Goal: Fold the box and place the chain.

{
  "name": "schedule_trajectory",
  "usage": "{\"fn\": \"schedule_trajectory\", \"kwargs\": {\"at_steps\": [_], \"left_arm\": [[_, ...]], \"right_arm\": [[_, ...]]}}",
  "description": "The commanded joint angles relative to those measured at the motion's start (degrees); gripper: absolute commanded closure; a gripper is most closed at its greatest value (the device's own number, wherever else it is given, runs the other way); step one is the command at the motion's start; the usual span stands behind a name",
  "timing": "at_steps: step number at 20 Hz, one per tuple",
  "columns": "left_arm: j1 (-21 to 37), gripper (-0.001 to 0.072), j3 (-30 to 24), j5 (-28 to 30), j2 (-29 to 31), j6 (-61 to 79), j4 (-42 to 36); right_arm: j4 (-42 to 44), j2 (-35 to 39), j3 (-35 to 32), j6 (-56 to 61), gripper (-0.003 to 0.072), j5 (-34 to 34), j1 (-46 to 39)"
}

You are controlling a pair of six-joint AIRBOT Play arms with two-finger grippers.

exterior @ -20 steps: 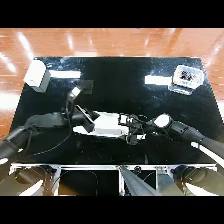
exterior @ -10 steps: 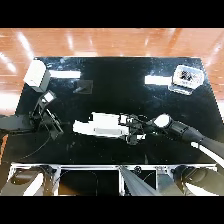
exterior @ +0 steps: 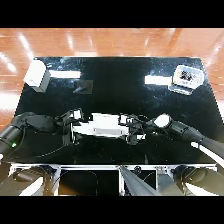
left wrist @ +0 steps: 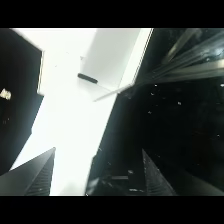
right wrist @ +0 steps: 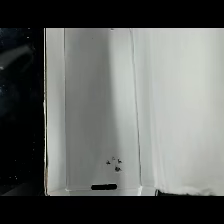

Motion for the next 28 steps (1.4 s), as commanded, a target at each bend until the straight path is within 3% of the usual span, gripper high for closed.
{"fn": "schedule_trajectory", "kwargs": {"at_steps": [1,3,8,14,18,21,23,25,28], "left_arm": [[-0.3,0.0093,-0.1,-2.9,-1.9,2.1,0.1],[0.8,0.0098,-0.1,-2.6,-2.0,2.6,0.0],[-0.8,0.01,0.0,-9.2,-3.7,4.9,-1.1],[-4.9,0.01,0.1,-10.1,-7.1,4.9,-1.7],[-6.1,0.0101,0.3,-15.3,-9.9,4.9,-1.7],[-6.6,0.011,2.1,-14.9,-12.8,4.9,-2.6],[-7.2,0.017,4.0,-14.7,-13.8,4.9,-3.4],[-7.5,0.0176,5.3,-13.4,-14.1,4.9,-3.4],[-7.6,0.03,5.8,-9.5,-14.4,4.9,-3.4]], "right_arm": [[0.0,0.0,0.0,0.0,0.0064,0.0,0.0],[0.0,0.0,0.0,0.0,0.0064,0.0,0.0],[-0.2,0.0,0.0,0.0,0.0064,0.3,0.0],[-0.2,0.0,0.0,0.0,0.0064,0.3,0.0],[-0.2,0.0,0.0,0.0,0.0064,0.3,0.0],[-0.2,0.0,0.0,0.0,0.0064,0.4,0.0],[-0.2,0.0,0.0,0.0,0.0064,0.4,0.0],[-0.2,0.0,0.0,0.0,0.0064,0.4,0.0],[-0.2,0.0,0.0,0.0,0.0064,0.4,0.0]]}}
